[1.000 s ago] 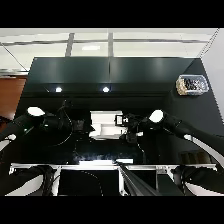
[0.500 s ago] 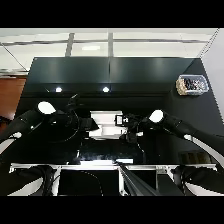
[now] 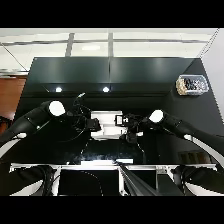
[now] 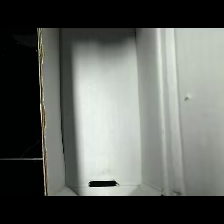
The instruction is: Fold the box and place the chain.
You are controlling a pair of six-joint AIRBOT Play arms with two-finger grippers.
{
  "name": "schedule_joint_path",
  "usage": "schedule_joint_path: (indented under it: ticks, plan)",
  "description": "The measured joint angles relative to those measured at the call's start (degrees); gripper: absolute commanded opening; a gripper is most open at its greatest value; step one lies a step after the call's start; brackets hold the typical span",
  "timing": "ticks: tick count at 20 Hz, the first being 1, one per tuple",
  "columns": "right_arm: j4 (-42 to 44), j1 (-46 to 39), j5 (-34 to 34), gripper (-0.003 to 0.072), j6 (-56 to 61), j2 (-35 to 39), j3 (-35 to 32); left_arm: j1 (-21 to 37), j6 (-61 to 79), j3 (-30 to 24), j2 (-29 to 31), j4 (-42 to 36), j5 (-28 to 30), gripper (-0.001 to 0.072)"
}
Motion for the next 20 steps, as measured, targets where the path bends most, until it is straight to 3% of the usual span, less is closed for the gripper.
schedule_joint_path:
  ticks: [9,11,13,15,18,19,20]
  plan:
    - [0.0,0.0,0.0,0.0225,0.0,0.0,0.0,-9.53,-19.98,3.39,-2.12,17.22,0.11,0.0574]
    - [0.0,0.0,-0.02,0.0225,0.0,0.0,0.0,-12.02,-25.4,5.75,-3.34,21.88,-1.27,0.0456]
    - [0.0,0.0,0.0,0.0225,0.0,0.0,0.0,-13.97,-29.68,8.09,-4.59,25.33,-2.86,0.0441]
    - [0.0,0.0,-0.02,0.0225,0.0,0.0,-0.02,-15.39,-32.72,9.79,-5.79,27.36,-4.81,0.0351]
    - [0.0,0.0,-0.02,0.0225,0.0,0.0,0.0,-16.76,-35.95,11.02,-6.99,28.83,-7.48,0.0345]
    - [-0.02,0.0,0.0,0.0225,0.0,0.0,0.0,-17.05,-36.81,11.21,-7.21,29.05,-7.65,0.0243]
    - [-0.02,0.0,0.0,0.0225,-0.02,0.0,0.0,-17.22,-37.73,11.37,-7.34,29.31,-8.2,0.0209]
